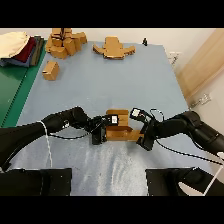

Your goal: Fold the box.

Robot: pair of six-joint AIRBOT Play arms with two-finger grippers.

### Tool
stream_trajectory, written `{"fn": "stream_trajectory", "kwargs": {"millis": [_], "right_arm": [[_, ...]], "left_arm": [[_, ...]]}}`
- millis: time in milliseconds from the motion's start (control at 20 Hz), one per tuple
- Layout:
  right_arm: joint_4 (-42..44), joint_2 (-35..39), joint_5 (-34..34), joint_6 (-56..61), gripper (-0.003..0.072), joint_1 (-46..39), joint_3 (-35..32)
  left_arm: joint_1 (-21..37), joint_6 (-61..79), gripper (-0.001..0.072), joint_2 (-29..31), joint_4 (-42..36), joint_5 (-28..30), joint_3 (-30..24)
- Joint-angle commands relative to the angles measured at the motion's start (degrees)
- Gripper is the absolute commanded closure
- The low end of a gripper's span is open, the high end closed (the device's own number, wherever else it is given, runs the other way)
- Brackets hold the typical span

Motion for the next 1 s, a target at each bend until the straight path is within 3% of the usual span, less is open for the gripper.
{"fn": "stream_trajectory", "kwargs": {"millis": [0,100,550,600,650,700,950], "right_arm": [[0.3,-2.4,10.4,-10.1,0.0151,1.8,-0.5],[0.3,-3.1,14.7,-13.6,0.0150,3.2,-0.5],[0.6,-3.7,15.3,-14.3,0.0185,3.9,-0.5],[1.4,-3.8,15.2,-14.3,0.0263,3.9,-0.5],[2.4,-3.9,14.6,-14.3,0.0469,3.9,-0.5],[3.7,-4.1,14.1,-14.3,0.0528,3.9,-0.5],[8.1,-6.0,16.8,-20.0,0.0527,4.5,-0.5]], "left_arm": [[0.0,0.0,0.0326,0.0,0.0,0.0,0.0],[0.0,0.0,0.0326,0.0,0.0,0.0,0.0],[0.0,0.0,0.0326,0.0,0.0,0.0,0.0],[0.0,0.0,0.0326,0.0,0.0,0.0,0.0],[0.0,0.0,0.0326,0.0,0.0,0.0,0.0],[-0.1,0.0,0.0326,0.0,0.0,0.0,0.0],[0.0,0.0,0.0326,0.0,0.0,0.0,0.0]]}}
